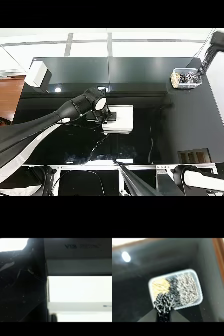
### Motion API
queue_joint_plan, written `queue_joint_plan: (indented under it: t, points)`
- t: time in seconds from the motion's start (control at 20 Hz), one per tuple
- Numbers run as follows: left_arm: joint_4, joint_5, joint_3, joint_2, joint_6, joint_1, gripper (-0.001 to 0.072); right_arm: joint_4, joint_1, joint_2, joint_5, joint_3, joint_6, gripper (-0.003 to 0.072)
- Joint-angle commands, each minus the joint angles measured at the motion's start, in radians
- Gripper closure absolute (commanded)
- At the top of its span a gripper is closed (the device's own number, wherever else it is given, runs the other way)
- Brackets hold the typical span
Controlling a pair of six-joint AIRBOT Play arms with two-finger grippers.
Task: Fold the box and place the chain.
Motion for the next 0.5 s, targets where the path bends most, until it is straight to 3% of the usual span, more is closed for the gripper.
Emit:
queue_joint_plan:
  t: [0.0, 0.2, 0.45]
  points:
    - [0.000, -0.002, 0.000, 0.000, 0.000, 0.000, 0.0683, 0.112, 0.005, 0.185, 0.097, -0.008, -0.044, 0.0678]
    - [0.000, 0.001, 0.000, 0.000, 0.000, 0.000, 0.0683, 0.145, 0.074, 0.354, 0.249, -0.085, -0.060, 0.0678]
    - [0.000, 0.002, 0.000, 0.000, 0.000, 0.001, 0.0683, 0.211, 0.211, 0.501, 0.304, -0.338, -0.089, 0.0680]
